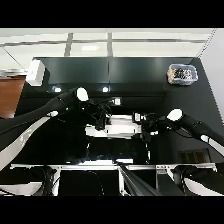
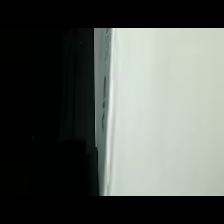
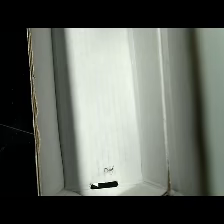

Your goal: Fold the box and place the chain.

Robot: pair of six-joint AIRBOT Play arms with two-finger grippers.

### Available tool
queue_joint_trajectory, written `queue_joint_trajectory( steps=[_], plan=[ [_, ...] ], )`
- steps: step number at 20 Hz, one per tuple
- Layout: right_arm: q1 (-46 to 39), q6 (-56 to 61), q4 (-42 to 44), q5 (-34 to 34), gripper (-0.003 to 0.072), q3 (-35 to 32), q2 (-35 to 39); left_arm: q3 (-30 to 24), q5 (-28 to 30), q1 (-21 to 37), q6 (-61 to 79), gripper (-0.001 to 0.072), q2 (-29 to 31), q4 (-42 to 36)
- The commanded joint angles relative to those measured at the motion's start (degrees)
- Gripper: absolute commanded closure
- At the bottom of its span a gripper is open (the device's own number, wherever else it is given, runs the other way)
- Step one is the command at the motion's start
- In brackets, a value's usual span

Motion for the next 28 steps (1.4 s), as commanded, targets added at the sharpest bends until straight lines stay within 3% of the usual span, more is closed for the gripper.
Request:
queue_joint_trajectory(
  steps=[1, 10, 11, 12, 14, 17, 22, 26, 27, 28],
  plan=[
    [0.2, 0.3, -0.5, -0.2, 0.0141, 0.0, 0.0, 0.0, 0.0, 0.0, 0.0, 0.0686, 0.0, 0.0],
    [0.2, 0.3, -0.5, -0.2, 0.0142, 0.0, 0.0, 0.0, 0.0, 0.0, 0.0, 0.0682, 0.0, 0.0],
    [0.2, 0.3, -0.5, -0.2, 0.0144, 0.0, 0.0, 0.0, 0.0, 0.0, 0.0, 0.0654, 0.0, 0.0],
    [0.2, 0.2, -0.5, -0.1, 0.0241, 0.0, 0.0, 0.2, 0.0, 0.0, 0.0, 0.0522, 0.0, 0.1],
    [0.2, 0.2, -0.5, -0.1, 0.0260, 0.0, 0.0, 1.1, -0.2, 0.0, -0.3, 0.0241, 0.3, 0.1],
    [0.2, -1.5, -0.4, -1.7, 0.0260, 0.0, 0.0, 4.3, -1.1, 0.1, -8.3, 0.0057, 1.1, 5.0],
    [0.2, -1.7, 0.3, -5.6, 0.0261, 0.0, 0.0, 7.2, -8.8, 3.8, -22.5, 0.0057, 5.3, 15.8],
    [0.2, -1.7, 0.7, -5.4, 0.0261, 0.0, 0.0, 7.1, -17.1, 10.7, -39.5, 0.0107, 9.3, 15.3],
    [0.2, -1.7, 0.7, -5.3, 0.0267, 0.0, 0.0, 6.5, -21.1, 12.0, -43.3, 0.0267, 9.3, 13.0],
    [0.2, -1.7, 0.7, -4.8, 0.0407, 0.0, 0.0, 4.7, -24.8, 12.9, -44.3, 0.0546, 9.3, 8.9]
  ],
)
